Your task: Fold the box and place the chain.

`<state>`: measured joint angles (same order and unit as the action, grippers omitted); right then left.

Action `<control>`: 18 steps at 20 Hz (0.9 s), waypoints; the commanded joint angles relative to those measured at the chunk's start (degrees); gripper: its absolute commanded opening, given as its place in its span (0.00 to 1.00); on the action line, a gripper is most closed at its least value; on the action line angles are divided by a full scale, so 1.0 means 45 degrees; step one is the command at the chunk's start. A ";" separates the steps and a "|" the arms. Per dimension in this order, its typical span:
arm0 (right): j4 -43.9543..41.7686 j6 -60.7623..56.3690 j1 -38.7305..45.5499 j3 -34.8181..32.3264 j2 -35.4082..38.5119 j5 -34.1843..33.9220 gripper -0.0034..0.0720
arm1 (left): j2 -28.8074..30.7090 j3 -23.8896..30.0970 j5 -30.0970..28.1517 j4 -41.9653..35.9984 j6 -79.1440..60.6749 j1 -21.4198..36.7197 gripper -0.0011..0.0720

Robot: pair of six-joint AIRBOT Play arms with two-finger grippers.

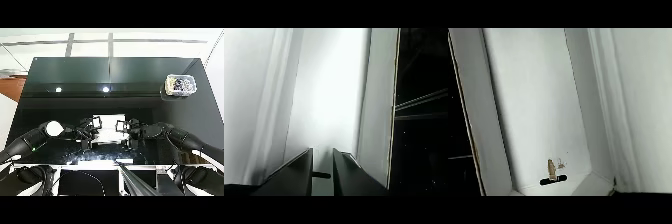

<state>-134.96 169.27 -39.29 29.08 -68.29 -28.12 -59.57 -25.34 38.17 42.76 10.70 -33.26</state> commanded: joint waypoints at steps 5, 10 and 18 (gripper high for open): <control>0.0000 0.0005 0.0000 -0.0010 0.0000 0.0005 0.57 | -0.0024 0.0005 0.0102 -0.0044 0.0000 -0.0010 0.50; 0.0000 0.0000 0.0000 -0.0010 0.0000 0.0005 0.57 | -0.0019 0.0000 0.0272 -0.0029 0.0000 -0.0010 0.49; 0.0000 0.0000 0.0000 -0.0010 0.0000 0.0010 0.57 | 0.2919 -0.0622 0.1778 0.5848 0.6679 0.0068 0.05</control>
